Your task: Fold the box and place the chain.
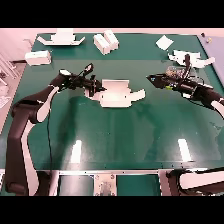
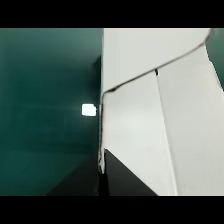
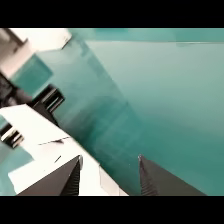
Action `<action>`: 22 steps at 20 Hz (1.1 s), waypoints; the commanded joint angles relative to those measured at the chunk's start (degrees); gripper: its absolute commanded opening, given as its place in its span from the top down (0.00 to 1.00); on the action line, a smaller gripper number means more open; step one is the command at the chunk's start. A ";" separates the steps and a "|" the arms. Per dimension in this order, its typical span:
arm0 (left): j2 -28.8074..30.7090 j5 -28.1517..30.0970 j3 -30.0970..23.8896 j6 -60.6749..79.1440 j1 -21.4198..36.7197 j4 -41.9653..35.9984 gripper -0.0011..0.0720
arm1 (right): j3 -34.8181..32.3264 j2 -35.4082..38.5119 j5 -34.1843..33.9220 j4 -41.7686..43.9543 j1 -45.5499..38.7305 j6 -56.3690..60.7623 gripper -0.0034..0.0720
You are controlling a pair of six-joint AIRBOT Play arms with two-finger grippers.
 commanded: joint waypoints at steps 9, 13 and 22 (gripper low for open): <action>-0.02 0.00 -0.02 0.07 0.02 -0.02 0.96 | -3.08 7.21 -10.86 -23.50 15.74 -15.41 0.35; -0.02 0.00 -0.02 0.07 0.02 -0.02 0.96 | -5.92 7.21 -10.93 -25.40 17.35 -22.25 0.27; -0.02 0.00 -0.02 0.07 0.02 -0.02 0.96 | -10.73 4.35 -14.08 -24.90 20.33 -26.40 0.27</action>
